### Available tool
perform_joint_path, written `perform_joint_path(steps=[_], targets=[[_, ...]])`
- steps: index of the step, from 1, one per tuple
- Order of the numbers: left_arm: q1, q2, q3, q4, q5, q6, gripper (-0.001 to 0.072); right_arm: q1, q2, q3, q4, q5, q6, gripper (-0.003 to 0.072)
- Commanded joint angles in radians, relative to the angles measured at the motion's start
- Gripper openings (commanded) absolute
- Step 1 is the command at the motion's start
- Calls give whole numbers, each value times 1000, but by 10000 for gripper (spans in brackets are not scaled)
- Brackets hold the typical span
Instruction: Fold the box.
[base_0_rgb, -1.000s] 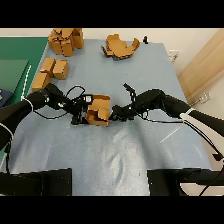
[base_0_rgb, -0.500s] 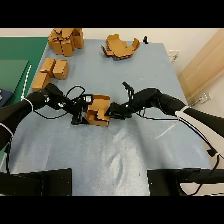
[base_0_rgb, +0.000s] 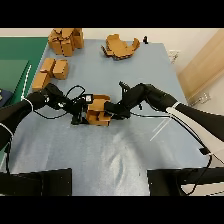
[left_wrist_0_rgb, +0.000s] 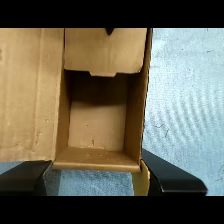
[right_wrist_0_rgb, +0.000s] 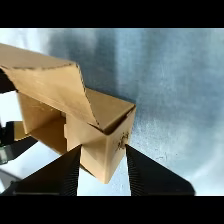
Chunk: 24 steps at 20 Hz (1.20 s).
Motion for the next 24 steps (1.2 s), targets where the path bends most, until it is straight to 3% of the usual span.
perform_joint_path(steps=[1, 5, 9, 13, 14, 15, 16, 17, 20, 21, 22, 23, 24], targets=[[1, 1, 1, 0, -1, -8, 299, 63, -23, 55, -143, -10, 185, 446], [1, 1, 1, 0, 0, -12, 299, 111, -126, 179, -227, -92, 267, 446], [0, 1, 1, 0, 1, -12, 299, 173, -227, 352, -433, -343, 404, 446], [0, 1, 1, 0, 0, -13, 298, 187, -289, 448, -465, -381, 439, 443], [0, 1, 1, 0, 0, -14, 299, 187, -296, 459, -466, -395, 439, 408], [0, 1, 1, 0, 0, -14, 299, 187, -296, 460, -465, -396, 439, 321], [0, 1, 1, 0, 0, -14, 299, 187, -296, 462, -465, -394, 437, 46], [0, 1, 1, 0, 0, -14, 299, 187, -296, 462, -465, -393, 435, 4], [0, 1, 1, 0, 0, -14, 299, 187, -296, 462, -465, -386, 435, 4], [0, 1, 1, 0, 0, -14, 299, 187, -296, 463, -465, -386, 435, 16], [0, 1, 1, 0, 0, -15, 298, 187, -295, 463, -465, -390, 435, 199], [0, 1, 1, 0, 0, -15, 299, 187, -294, 463, -465, -409, 435, 460], [0, 1, 1, 0, 0, -15, 299, 187, -294, 463, -466, -433, 435, 509]])
